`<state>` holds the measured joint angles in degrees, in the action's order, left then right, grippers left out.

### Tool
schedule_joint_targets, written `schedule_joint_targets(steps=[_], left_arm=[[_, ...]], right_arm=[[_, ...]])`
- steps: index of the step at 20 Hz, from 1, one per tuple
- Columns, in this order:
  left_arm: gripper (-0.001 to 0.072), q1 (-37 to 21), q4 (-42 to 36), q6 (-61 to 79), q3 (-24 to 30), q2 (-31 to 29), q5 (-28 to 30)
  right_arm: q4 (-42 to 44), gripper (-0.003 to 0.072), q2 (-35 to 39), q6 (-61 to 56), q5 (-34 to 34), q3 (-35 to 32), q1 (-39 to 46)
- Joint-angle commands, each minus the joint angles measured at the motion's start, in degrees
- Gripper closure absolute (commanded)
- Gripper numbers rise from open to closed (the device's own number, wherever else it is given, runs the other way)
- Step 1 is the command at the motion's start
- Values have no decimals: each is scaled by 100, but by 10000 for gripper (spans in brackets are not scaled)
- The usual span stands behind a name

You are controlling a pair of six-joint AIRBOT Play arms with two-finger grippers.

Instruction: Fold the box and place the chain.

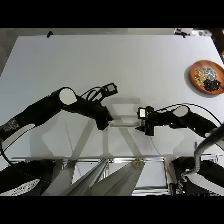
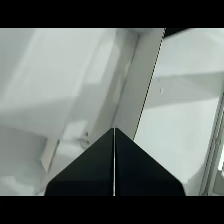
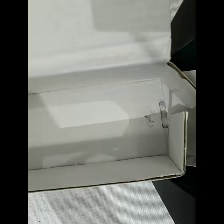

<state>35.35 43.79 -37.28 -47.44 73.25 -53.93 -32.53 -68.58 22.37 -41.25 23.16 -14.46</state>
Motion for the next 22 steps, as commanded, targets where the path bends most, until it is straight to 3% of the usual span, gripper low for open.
schedule_joint_targets(steps=[1,4,9,14,17,20,22], left_arm=[[707,-7,236,-199,490,-59,125],[707,-7,361,-321,625,-57,380],[707,-7,1344,-1228,817,-52,699],[703,9,1200,-841,892,-46,901],[532,9,1091,-352,892,-46,957],[470,11,1091,81,892,-46,850],[287,11,1091,374,894,-46,804]], right_arm=[[0,204,0,2,-7,0,0],[0,204,0,2,-7,0,0],[-2,204,0,2,-7,0,0],[0,204,0,2,-7,0,0],[0,204,0,2,-7,0,0],[0,204,0,2,-7,0,0],[0,204,0,2,-7,0,0]])
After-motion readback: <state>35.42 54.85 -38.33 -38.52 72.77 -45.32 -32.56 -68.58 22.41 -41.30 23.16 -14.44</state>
